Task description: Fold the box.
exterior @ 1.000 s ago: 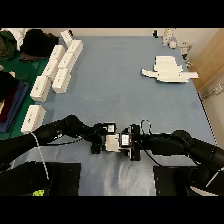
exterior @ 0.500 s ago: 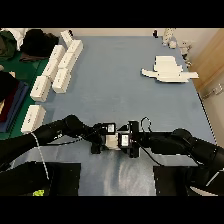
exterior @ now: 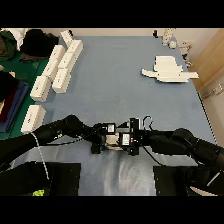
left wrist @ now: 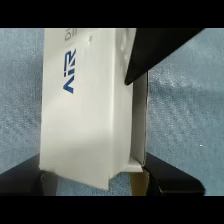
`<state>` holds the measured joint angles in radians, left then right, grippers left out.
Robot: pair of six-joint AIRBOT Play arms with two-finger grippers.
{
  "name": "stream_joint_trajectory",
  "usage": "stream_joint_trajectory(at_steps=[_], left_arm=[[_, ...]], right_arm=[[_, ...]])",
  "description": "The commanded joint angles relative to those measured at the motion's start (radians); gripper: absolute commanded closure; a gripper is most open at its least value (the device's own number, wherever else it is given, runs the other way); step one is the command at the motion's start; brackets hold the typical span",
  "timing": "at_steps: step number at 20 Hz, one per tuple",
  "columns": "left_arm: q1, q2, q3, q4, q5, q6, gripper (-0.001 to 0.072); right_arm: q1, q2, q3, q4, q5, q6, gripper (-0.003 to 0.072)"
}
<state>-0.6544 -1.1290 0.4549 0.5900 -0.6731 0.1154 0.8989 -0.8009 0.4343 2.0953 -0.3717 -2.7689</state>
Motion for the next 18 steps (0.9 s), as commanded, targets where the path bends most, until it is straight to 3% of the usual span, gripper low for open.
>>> stream_joint_trajectory(at_steps=[1, 11, 18], left_arm=[[0.000, 0.000, 0.000, 0.000, 0.000, 0.000, 0.0299], [0.000, 0.000, 0.000, 0.000, 0.000, 0.000, 0.0299], [0.000, 0.000, 0.000, 0.000, 0.000, 0.000, 0.0299]], right_arm=[[0.000, -0.021, 0.000, -0.013, 0.016, 0.000, 0.0099], [0.021, -0.058, 0.001, 0.013, -0.052, 0.000, 0.0099], [0.038, 0.008, 0.001, 0.022, -0.056, 0.000, 0.0099]])
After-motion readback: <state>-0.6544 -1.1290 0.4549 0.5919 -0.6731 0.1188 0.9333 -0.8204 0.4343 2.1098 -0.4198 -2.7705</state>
